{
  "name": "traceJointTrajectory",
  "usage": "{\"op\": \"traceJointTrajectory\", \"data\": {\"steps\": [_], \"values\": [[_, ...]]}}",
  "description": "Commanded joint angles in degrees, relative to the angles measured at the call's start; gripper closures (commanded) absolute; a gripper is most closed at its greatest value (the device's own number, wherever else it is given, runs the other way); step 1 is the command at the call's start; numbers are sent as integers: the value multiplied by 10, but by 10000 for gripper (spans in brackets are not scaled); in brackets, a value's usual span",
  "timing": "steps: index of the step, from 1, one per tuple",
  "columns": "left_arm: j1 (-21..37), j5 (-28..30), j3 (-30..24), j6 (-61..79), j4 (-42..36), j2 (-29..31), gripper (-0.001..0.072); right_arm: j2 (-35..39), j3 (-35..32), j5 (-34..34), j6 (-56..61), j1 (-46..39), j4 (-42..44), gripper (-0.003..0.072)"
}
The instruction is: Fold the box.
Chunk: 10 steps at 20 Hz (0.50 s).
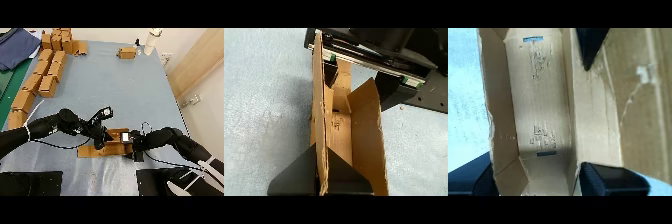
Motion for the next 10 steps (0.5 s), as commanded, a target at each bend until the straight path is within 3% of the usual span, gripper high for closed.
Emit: {"op": "traceJointTrajectory", "data": {"steps": [1,10], "values": [[0,-2,0,0,0,0,699,0,-3,1,1,0,-3,73],[0,-2,0,0,0,0,698,-1,-10,30,1,0,-5,76]]}}
